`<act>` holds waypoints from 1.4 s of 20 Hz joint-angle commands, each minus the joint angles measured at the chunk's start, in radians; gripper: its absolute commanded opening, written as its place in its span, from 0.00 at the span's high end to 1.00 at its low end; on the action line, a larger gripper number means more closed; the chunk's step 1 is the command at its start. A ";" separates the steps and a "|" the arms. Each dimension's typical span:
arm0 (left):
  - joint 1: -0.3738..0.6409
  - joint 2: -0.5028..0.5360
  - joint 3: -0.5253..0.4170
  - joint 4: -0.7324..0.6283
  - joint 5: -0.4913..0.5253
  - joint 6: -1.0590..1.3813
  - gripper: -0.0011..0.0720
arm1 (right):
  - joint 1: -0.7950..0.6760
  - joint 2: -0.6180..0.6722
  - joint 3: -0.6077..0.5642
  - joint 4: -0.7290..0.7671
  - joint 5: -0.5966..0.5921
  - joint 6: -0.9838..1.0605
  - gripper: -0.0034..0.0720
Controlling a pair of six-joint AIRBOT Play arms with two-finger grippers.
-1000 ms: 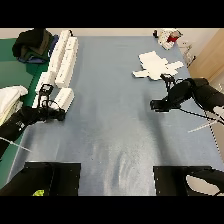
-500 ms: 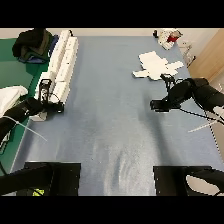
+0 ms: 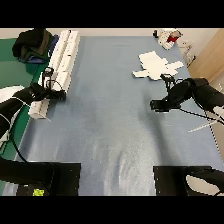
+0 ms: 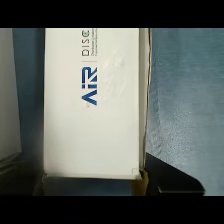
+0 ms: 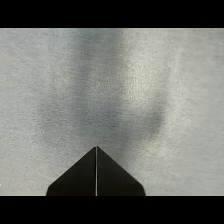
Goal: Fold the box.
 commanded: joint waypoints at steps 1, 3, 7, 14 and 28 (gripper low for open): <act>-0.003 -0.048 0.037 -0.002 -0.001 -0.006 0.35 | 0.000 -0.001 0.001 0.000 0.000 0.000 0.95; -0.001 -0.051 0.037 -0.002 0.000 -0.006 0.35 | 0.000 -0.001 0.001 0.000 0.000 0.000 0.95; -0.001 -0.051 0.037 -0.002 0.010 -0.006 0.35 | 0.000 -0.001 0.001 0.000 0.000 0.000 0.95; -0.001 -0.051 0.037 -0.002 0.008 -0.006 0.33 | 0.000 -0.001 0.001 0.000 0.000 0.000 0.95; 0.000 0.216 0.046 0.009 -0.204 -0.047 0.03 | 0.000 -0.001 0.001 0.000 0.000 0.000 0.95</act>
